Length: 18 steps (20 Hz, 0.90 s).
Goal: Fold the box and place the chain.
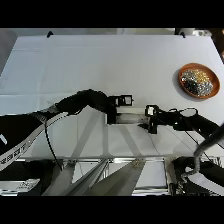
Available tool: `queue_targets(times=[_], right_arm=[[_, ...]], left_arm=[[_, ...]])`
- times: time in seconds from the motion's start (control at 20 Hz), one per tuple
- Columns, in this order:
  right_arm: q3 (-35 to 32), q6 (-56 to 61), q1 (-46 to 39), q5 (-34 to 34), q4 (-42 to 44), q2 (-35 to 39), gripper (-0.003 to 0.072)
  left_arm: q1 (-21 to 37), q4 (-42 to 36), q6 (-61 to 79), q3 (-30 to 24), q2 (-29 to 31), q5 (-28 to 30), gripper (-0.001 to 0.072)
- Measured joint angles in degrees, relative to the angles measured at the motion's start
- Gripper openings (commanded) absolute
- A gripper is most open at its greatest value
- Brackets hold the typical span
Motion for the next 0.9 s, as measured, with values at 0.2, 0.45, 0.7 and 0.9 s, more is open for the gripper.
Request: queue_targets(times=[0.2, 0.45, 0.7, 0.9], right_arm=[[0.0, 0.0, 0.0, 0.0, 0.0, 0.0, 0.0363], [0.0, -0.2, 0.0, 0.1, -0.1, 0.0, 0.0363], [0.0, 0.0, 0.0, 0.0, -0.1, 0.0, 0.0363], [0.0, 0.0, 0.0, 0.0, 0.0, 0.0, 0.0363]], left_arm=[[0.0, 0.5, 0.0, 0.0, 0.0, 0.3, 0.0074], [0.1, 1.1, -0.2, 0.0, 0.9, 0.6, 0.0576], [0.1, 1.6, -1.3, 0.0, 5.6, 0.9, 0.0576], [0.2, 8.7, -5.8, 0.0, 11.8, 1.6, 0.0575]])
